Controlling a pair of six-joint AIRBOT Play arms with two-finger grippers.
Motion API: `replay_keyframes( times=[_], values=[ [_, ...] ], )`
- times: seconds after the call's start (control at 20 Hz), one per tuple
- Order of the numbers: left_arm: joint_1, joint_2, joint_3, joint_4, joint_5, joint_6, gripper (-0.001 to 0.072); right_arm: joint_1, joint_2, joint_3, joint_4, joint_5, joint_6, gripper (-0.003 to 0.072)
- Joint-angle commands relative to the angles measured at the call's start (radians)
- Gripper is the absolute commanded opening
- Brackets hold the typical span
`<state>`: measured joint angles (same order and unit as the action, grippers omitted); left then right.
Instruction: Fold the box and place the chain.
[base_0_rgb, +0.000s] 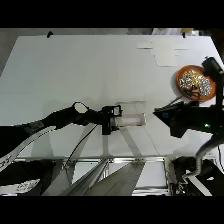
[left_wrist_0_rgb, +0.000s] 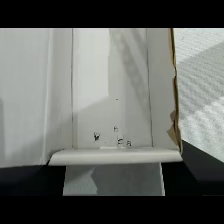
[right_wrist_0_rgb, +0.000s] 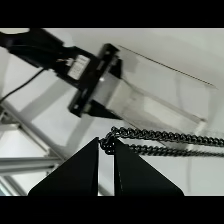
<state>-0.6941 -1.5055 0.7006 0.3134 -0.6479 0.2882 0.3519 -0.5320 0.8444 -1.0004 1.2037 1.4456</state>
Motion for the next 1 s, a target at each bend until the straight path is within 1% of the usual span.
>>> replay_keyframes(
  times=[0.0,0.2,0.3,0.4,0.5,0.7,0.95],
  values=[
    [0.001,0.000,0.000,0.000,0.000,0.000,0.0101,0.162,-0.036,-0.056,0.002,-0.181,0.021,0.0018],
    [0.001,0.000,0.000,0.000,0.000,0.000,0.0101,0.299,-0.182,-0.058,-0.068,-0.267,0.021,0.0018],
    [0.001,0.000,0.000,0.000,0.000,0.000,0.0101,0.322,-0.252,-0.058,-0.093,-0.272,0.021,0.0018],
    [0.001,0.000,0.000,0.000,0.000,0.000,0.0101,0.322,-0.293,-0.058,-0.109,-0.280,0.021,0.0019],
    [0.001,0.000,0.000,0.000,0.000,0.000,0.0101,0.322,-0.309,-0.058,-0.146,-0.291,0.024,0.0018],
    [0.001,0.000,0.000,0.000,0.001,0.000,0.0101,0.322,-0.310,-0.060,-0.260,-0.272,0.104,0.0018],
    [0.001,0.000,0.000,0.000,0.001,0.000,0.0101,0.321,-0.362,-0.093,-0.280,-0.288,0.104,0.0019]
  ],
)
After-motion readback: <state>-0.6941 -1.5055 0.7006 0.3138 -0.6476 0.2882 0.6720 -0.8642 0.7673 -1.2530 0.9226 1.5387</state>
